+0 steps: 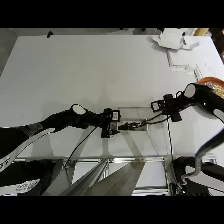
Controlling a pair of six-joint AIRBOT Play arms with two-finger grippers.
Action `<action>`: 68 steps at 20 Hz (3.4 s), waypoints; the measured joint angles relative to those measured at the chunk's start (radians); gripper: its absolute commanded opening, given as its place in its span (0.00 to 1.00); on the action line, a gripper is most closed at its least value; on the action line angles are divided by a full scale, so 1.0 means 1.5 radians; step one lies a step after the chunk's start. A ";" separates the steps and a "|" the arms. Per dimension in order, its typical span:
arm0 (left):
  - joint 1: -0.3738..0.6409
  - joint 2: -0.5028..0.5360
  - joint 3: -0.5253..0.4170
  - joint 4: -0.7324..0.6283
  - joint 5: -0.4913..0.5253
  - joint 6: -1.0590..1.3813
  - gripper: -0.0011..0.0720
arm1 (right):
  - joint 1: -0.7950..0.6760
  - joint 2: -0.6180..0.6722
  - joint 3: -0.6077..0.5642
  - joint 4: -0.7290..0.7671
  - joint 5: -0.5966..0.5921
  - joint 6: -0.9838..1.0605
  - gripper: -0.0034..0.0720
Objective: Fold the box and place the chain.
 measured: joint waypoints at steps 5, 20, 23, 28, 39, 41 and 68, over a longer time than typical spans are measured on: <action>0.000 0.000 0.000 0.000 0.000 0.000 0.30 | 0.009 0.091 0.000 0.006 0.042 0.012 0.07; 0.000 0.000 0.000 0.000 0.000 0.000 0.30 | 0.274 0.254 0.000 0.250 0.090 0.200 0.07; 0.000 0.000 0.000 0.000 0.000 0.000 0.30 | 0.312 0.254 0.000 0.284 0.032 0.207 0.07; 0.000 0.000 0.000 0.000 0.000 0.000 0.30 | 0.339 0.240 0.000 0.310 -0.020 0.212 0.18; 0.000 0.000 0.000 0.000 0.000 0.000 0.30 | 0.237 0.220 0.041 0.120 0.043 0.213 0.33; 0.000 0.000 0.000 0.000 0.000 0.000 0.30 | 0.175 0.209 0.047 0.069 0.066 0.212 0.33; 0.000 0.000 0.000 0.000 0.000 0.000 0.30 | 0.025 -0.036 0.030 -0.049 0.033 0.176 0.07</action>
